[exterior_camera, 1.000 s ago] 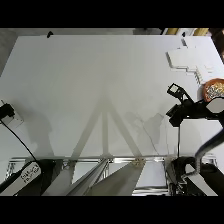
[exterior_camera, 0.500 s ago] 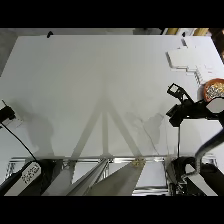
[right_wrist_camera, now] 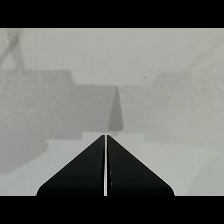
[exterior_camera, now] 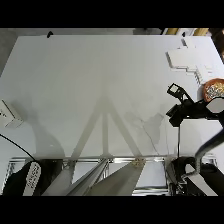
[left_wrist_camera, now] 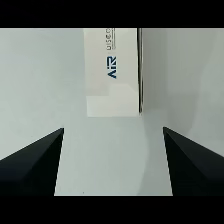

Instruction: Fold the box and place the chain.

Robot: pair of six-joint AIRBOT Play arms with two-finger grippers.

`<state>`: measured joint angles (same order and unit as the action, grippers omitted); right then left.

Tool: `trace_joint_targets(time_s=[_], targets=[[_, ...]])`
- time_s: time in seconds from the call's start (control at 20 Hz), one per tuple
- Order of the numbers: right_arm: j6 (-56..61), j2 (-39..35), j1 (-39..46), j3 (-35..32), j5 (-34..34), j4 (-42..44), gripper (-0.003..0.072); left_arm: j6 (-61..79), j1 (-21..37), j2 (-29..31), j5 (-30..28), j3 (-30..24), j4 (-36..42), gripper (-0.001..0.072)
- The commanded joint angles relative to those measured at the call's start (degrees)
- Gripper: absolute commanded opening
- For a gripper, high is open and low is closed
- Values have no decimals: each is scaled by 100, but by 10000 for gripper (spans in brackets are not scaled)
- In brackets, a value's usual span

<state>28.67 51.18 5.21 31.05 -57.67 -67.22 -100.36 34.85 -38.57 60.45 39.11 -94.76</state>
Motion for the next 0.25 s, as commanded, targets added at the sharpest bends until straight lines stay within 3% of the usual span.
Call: trace_joint_targets(time_s=[0.0,0.2], targets=[[0,2,2,0,0,0,16,0,-2,254,-57,4,2,695],[0,2,2,2,0,0,16,-2,-2,254,-85,4,4,695]])
